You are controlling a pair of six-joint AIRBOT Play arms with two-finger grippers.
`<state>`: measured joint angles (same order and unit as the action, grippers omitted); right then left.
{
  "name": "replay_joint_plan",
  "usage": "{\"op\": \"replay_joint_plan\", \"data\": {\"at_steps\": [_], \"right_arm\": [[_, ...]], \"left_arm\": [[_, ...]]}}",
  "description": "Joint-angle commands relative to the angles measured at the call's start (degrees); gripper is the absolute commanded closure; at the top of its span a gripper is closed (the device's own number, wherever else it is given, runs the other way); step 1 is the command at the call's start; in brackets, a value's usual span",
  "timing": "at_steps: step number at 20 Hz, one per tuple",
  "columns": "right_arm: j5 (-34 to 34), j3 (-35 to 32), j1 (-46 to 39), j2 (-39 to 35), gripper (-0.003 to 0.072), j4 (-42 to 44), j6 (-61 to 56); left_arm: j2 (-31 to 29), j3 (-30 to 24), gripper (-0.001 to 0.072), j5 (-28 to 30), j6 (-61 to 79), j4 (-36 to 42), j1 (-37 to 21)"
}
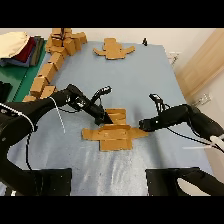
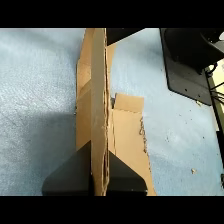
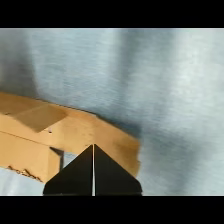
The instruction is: Fold the box.
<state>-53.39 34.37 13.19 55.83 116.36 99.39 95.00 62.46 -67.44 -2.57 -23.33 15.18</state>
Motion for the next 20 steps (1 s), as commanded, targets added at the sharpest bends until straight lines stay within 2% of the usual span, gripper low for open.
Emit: {"op": "replay_joint_plan", "data": {"at_steps": [1,5,10,11,12,13,14,20], "right_arm": [[0.76,-0.04,3.19,-6.34,0.0683,-1.18,1.57],[0.39,-0.20,11.58,-13.77,0.0683,-6.27,1.60],[0.50,-4.70,34.07,-17.57,0.0679,-16.48,-0.31],[1.46,-6.05,38.29,-16.79,0.0595,-18.95,0.42],[3.43,-7.08,41.51,-15.61,0.0344,-21.84,2.25],[5.29,-7.67,43.85,-14.08,0.0129,-24.85,4.35],[6.80,-7.65,45.42,-12.07,0.0086,-27.69,5.99],[12.90,-7.50,45.81,-4.72,0.0087,-37.77,6.75]], "left_arm": [[-0.04,0.04,0.0698,-0.17,0.02,0.17,0.02],[-0.04,0.04,0.0698,-0.17,0.00,0.17,0.11],[-0.04,0.04,0.0698,-0.17,0.02,0.17,0.13],[-0.04,0.04,0.0698,-0.17,0.00,0.17,0.13],[-0.04,0.04,0.0698,-0.17,0.02,0.17,0.13],[-0.04,0.04,0.0698,-0.17,0.02,0.17,0.13],[-0.04,0.04,0.0698,-0.17,0.00,0.17,0.15],[-0.04,0.04,0.0698,-0.17,0.00,0.17,0.15]]}}
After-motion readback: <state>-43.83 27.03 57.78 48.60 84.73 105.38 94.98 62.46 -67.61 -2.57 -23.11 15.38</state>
